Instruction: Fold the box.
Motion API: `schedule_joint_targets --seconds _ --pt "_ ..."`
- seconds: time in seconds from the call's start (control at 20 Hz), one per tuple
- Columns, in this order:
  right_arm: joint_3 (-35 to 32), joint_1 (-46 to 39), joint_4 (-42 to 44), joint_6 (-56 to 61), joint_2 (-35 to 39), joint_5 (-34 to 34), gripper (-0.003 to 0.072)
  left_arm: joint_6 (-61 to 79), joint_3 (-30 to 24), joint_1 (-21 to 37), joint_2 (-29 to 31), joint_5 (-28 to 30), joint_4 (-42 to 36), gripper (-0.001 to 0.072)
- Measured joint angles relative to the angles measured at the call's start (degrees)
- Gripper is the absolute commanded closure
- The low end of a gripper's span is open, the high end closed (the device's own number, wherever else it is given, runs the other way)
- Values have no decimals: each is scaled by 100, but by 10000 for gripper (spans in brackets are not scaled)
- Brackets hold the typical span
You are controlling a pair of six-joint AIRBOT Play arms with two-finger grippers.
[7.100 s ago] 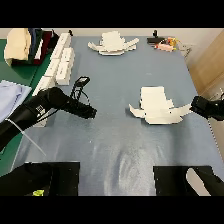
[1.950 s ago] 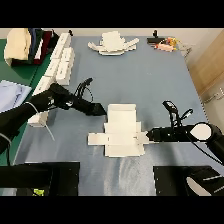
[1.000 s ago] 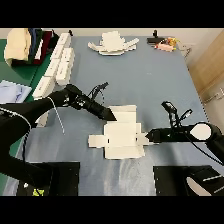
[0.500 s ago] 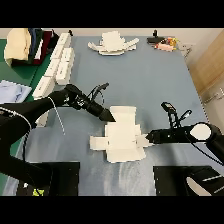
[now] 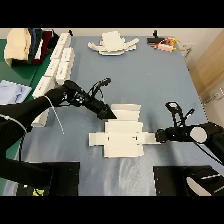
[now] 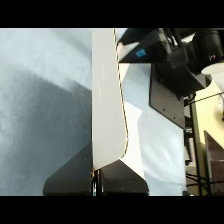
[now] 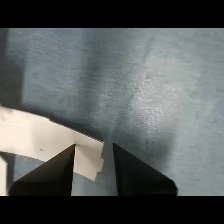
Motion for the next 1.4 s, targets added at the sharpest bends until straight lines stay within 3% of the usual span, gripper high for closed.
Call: schedule_joint_targets --seconds 0.35,0.7,1.0,1.4 --pt "503 2 -302 787 33 -90 314 1054 -297 -282 745 708 -68 703" --pt "1169 0 -168 1036 44 -96 314 3134 -1580 -667 1775 2092 -1276 703" --pt "1250 2 -157 1185 39 -186 314 4623 -2258 -1180 1985 2903 -1888 704" --pt "1261 2 -205 1268 37 -203 314 5056 -2503 -1792 2013 3685 -2026 704"
